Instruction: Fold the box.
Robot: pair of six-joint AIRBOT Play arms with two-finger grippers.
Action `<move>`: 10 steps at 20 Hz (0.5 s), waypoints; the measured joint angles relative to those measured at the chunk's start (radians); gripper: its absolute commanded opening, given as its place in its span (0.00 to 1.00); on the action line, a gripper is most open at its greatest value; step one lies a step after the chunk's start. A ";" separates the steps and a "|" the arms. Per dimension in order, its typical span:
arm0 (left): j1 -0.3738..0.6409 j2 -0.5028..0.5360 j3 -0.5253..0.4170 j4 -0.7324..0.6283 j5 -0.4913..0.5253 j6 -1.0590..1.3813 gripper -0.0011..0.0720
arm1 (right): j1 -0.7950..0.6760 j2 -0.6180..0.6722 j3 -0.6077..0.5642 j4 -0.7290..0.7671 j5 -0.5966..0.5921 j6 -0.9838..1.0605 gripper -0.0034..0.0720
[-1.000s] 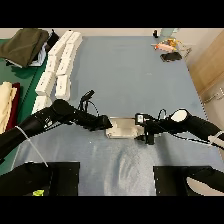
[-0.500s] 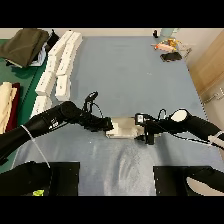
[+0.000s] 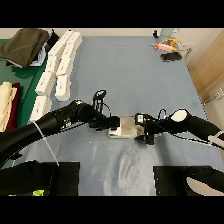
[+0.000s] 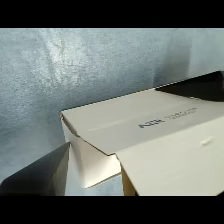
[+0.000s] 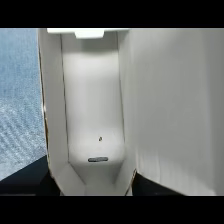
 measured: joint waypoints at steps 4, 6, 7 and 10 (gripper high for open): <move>-0.040 -0.014 0.034 0.084 -0.038 -0.147 0.64 | 0.000 0.000 0.000 0.000 0.000 0.000 0.67; -0.060 -0.016 0.050 0.142 -0.078 -0.222 0.64 | 0.000 0.000 0.000 0.000 0.000 0.000 0.67; -0.068 -0.017 0.057 0.170 -0.095 -0.252 0.64 | 0.000 0.000 0.000 0.000 0.000 0.000 0.67; -0.097 -0.023 0.076 0.226 -0.126 -0.324 0.53 | 0.000 0.000 0.000 0.000 0.000 0.000 0.67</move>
